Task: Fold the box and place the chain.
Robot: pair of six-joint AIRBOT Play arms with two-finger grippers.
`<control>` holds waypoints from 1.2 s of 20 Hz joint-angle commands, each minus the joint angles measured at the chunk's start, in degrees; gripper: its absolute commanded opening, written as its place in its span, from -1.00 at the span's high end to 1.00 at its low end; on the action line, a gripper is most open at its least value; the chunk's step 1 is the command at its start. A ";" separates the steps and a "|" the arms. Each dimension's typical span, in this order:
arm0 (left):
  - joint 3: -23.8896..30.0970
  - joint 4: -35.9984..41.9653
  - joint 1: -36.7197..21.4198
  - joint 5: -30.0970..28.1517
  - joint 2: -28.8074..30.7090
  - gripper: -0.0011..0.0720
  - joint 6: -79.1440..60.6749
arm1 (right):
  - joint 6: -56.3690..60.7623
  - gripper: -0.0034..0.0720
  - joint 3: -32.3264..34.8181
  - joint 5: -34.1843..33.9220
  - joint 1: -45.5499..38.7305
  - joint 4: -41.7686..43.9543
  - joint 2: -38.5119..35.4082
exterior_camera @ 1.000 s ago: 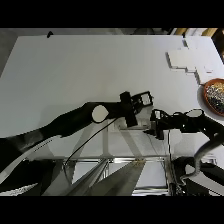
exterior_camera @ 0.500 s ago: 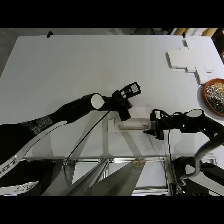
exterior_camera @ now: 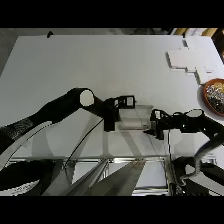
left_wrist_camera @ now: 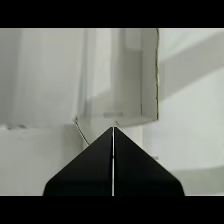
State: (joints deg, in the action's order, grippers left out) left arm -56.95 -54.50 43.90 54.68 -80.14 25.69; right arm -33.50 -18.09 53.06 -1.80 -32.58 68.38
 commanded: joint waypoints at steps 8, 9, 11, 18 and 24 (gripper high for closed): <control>2.10 -8.31 -2.01 6.19 1.77 0.95 0.48 | 0.00 -0.18 -0.04 0.04 -0.04 0.00 -0.04; 2.12 -9.29 -2.60 7.06 1.88 0.95 0.22 | 0.02 -0.18 -0.04 0.04 -0.04 0.00 -0.04; 2.16 -11.26 -3.23 7.76 1.88 0.95 -1.20 | 0.00 -0.18 -0.04 0.04 -0.04 0.02 -0.04; 6.34 -0.68 -2.49 -3.69 1.27 0.50 -23.10 | 0.00 -0.18 -0.04 0.04 -0.04 0.00 -0.04; 6.34 2.64 -0.83 -9.90 -1.77 0.47 -23.12 | 0.02 -0.18 -0.04 0.02 -0.04 0.00 -0.04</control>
